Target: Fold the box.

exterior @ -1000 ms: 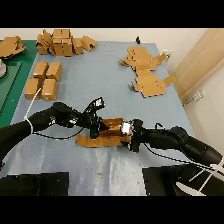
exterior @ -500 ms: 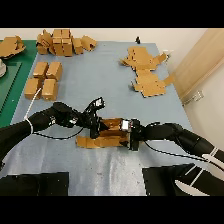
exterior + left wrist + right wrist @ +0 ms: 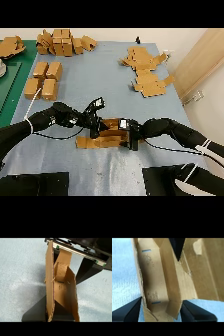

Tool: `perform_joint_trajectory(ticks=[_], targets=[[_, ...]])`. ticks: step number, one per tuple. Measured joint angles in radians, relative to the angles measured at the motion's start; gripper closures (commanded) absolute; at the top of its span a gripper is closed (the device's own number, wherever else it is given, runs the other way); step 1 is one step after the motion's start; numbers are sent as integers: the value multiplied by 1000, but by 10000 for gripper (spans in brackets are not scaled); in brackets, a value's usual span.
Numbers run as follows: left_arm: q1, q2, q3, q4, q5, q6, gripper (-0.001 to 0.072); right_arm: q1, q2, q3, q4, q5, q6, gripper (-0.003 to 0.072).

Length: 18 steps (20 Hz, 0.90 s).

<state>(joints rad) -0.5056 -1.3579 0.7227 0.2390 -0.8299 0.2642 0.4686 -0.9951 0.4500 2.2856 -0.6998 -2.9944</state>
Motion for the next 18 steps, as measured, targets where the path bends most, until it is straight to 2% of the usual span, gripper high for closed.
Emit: perform_joint_trajectory(ticks=[18], targets=[[0,0,0,0,0,0,696,5,-37,15,-28,-42,-8,-22]])
